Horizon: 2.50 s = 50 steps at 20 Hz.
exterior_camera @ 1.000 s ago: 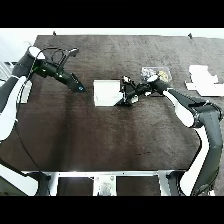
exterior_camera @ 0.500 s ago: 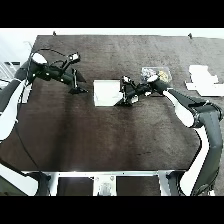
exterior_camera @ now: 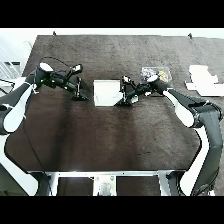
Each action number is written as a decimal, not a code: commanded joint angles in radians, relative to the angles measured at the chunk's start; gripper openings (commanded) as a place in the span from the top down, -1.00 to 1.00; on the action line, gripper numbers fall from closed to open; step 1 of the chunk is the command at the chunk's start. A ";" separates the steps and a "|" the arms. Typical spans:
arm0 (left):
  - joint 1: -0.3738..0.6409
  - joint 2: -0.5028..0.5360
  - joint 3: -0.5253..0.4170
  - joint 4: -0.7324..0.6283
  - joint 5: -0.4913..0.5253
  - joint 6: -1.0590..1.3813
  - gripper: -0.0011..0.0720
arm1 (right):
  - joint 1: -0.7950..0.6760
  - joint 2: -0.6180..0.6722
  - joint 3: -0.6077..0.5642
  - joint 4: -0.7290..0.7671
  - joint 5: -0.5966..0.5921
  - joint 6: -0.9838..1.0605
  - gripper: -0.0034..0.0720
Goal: Fold the box and place the chain.
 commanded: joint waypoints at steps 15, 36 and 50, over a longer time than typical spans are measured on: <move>-0.052 -0.076 0.000 -0.005 0.061 0.052 -1.00 | 0.001 0.000 0.001 0.000 0.000 0.000 -0.53; -0.109 -0.109 0.000 -0.039 0.181 0.079 -1.00 | 0.001 0.000 0.001 0.000 0.000 0.000 -0.53; -0.117 -0.128 0.000 -0.063 0.193 0.134 -1.00 | 0.001 0.000 0.000 0.000 0.000 0.000 -0.53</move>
